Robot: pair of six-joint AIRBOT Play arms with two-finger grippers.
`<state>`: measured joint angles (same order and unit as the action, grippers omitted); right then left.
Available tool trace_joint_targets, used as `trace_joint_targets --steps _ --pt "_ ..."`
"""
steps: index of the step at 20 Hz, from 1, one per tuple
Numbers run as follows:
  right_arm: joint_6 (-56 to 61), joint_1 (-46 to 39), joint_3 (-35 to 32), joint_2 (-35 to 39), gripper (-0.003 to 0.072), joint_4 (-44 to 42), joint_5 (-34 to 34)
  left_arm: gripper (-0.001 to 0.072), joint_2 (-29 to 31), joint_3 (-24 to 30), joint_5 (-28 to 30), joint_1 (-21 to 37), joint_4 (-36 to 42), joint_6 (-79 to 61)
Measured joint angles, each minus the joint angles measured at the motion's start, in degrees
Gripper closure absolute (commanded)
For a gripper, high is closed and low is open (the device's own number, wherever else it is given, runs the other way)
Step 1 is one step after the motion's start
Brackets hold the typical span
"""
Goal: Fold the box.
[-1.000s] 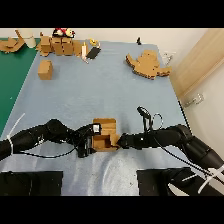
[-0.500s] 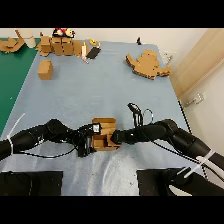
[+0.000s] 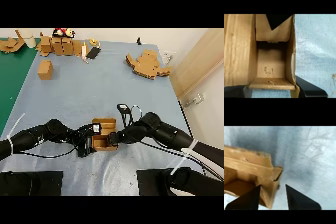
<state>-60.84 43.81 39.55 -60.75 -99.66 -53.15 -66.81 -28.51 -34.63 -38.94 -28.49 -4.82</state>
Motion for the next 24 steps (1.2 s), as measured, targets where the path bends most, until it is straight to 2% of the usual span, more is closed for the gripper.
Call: trace_joint_targets --steps 9,13,16,17,19,23,24 --pt "6.8 4.5 7.1 -9.0 0.0214 5.7 -3.9 0.0102 0.0 0.0 0.0 0.0 0.0 0.0" --pt "8.4 4.8 8.5 -11.8 0.0283 6.5 -7.5 0.0102 0.0 0.0 0.0 0.0 0.0 0.0" --pt "9.3 4.8 8.9 -12.9 0.048 6.7 -8.9 0.0102 0.0 0.0 0.0 0.0 0.0 0.0" --pt "9.5 4.8 9.0 -13.1 0.0572 6.8 -9.2 0.0102 0.0 0.0 0.0 0.0 0.0 0.0" --pt "10.0 4.8 9.0 -13.4 0.0679 6.9 -9.7 0.0102 0.0 0.0 -0.4 0.0 0.1 0.0" --pt "10.1 4.9 9.1 -13.5 0.0679 7.0 -9.9 0.0102 0.0 0.0 -0.4 0.0 0.0 0.1" --pt "10.0 4.9 9.1 -13.5 0.0585 7.0 -9.9 0.0102 0.0 0.0 -0.3 0.0 0.0 0.1"
